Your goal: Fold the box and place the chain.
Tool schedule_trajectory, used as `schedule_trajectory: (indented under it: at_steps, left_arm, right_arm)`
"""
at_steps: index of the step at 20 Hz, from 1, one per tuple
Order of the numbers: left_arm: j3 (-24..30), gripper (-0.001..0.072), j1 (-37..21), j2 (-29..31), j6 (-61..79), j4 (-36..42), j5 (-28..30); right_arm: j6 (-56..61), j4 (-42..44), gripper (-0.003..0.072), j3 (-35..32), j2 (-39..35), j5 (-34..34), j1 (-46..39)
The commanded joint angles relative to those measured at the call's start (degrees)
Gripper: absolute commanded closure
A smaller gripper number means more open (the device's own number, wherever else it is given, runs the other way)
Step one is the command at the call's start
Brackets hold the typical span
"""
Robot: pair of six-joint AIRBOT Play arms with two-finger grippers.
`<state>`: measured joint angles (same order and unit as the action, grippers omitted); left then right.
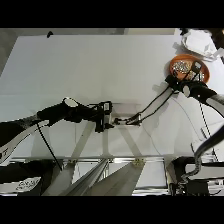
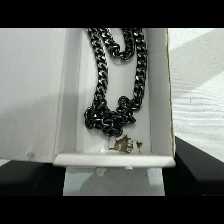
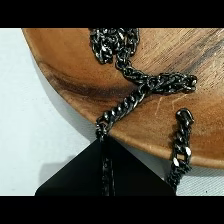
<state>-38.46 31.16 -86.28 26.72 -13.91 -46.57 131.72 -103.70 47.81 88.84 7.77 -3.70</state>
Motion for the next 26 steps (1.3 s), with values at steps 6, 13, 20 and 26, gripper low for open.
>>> schedule_trajectory:
  at_steps: [6,13,20,26]
  left_arm:
    - [0.0,0.0384,0.0,0.0,0.02,-0.02,0.02]
    - [0.0,0.0384,0.0,0.0,0.02,-0.02,0.02]
    - [0.0,0.0384,0.0,0.0,0.02,-0.02,0.02]
    - [0.0,0.0384,0.0,0.0,0.02,0.0,0.02]
  right_arm:
    - [-19.3,0.02,0.0668,0.35,-16.59,11.34,5.95]
    - [-30.27,0.07,0.0668,0.35,-44.06,29.49,16.5]
    - [-30.27,4.68,0.0668,0.33,-56.74,48.37,26.88]
    - [-33.53,20.61,0.0668,0.26,-55.32,51.34,31.8]
